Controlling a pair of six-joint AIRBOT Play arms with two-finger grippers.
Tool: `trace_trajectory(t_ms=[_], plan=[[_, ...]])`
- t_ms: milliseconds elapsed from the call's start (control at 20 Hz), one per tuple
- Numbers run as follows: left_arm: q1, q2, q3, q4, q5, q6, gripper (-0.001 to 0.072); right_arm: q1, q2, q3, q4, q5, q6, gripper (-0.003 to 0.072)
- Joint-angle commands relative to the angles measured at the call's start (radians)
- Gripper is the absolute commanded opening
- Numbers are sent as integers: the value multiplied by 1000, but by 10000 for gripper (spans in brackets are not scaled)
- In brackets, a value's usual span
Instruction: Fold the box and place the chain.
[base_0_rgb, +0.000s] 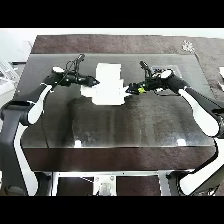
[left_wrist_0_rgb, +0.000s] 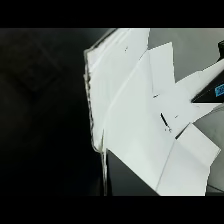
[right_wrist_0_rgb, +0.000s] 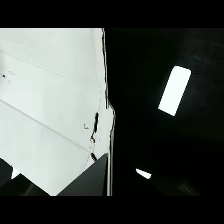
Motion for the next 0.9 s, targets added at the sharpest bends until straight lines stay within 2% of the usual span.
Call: trace_trajectory(t_ms=[0, 50, 150, 200, 350, 600, 850], plan=[[-1, 0, 1, -40, -39, 99, 20, 1, 0, 0, 3, 1, 0, 17], [-1, 0, -1, -40, -56, 126, 19, 1, 0, 0, 3, 1, 0, 38], [-1, 0, -3, -39, -101, 208, 19, -2, 2, 1, 4, 0, 0, 303], [-1, 0, -5, -39, -116, 242, 18, -6, 3, 2, 6, 0, 0, 323], [-1, 1, -27, -45, -140, 351, 17, -45, 16, 14, 6, 0, 0, 323], [-1, 1, -53, -126, -220, 663, 17, -161, 67, 21, 6, 0, 0, 323], [-1, 0, -85, -179, -242, 781, 14, -216, 75, 12, 6, 39, -33, 323]])
